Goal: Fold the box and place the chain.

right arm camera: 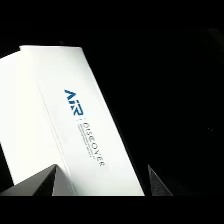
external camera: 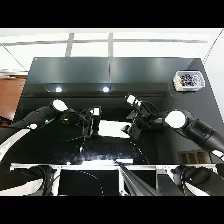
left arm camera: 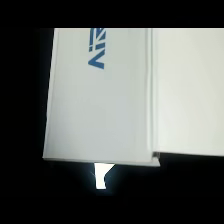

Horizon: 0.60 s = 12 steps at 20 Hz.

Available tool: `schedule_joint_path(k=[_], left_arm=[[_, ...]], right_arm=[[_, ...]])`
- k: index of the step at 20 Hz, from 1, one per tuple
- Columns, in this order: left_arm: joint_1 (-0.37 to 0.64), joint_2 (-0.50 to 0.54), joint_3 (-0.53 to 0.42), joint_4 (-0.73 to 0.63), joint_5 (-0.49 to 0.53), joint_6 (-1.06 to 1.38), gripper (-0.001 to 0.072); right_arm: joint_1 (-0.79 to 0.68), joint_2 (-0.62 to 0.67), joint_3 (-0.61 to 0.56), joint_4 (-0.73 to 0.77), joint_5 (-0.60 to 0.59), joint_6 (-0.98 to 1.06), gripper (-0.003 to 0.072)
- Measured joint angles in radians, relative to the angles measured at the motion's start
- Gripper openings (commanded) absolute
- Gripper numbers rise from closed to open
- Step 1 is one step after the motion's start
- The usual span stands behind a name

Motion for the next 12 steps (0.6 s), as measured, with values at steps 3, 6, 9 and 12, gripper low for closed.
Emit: schedule_joint_path(k=[3,6,9,12], left_arm=[[0.0,0.0,0.0,0.0,0.0,0.0,0.0432],[0.0,0.0,0.0,0.0,0.0,0.0,0.0433],[0.0,0.0,0.0,0.0,0.0,0.0,0.0432],[0.0,0.0,0.0,0.0,0.0,0.0,0.0433]], right_arm=[[0.003,0.002,-0.002,0.002,0.042,-0.024,0.0717],[0.005,0.003,0.001,0.003,0.074,-0.045,0.0716],[0.005,0.003,0.003,-0.002,0.092,-0.079,0.0716],[0.005,0.003,0.003,-0.035,0.098,-0.097,0.0714]])
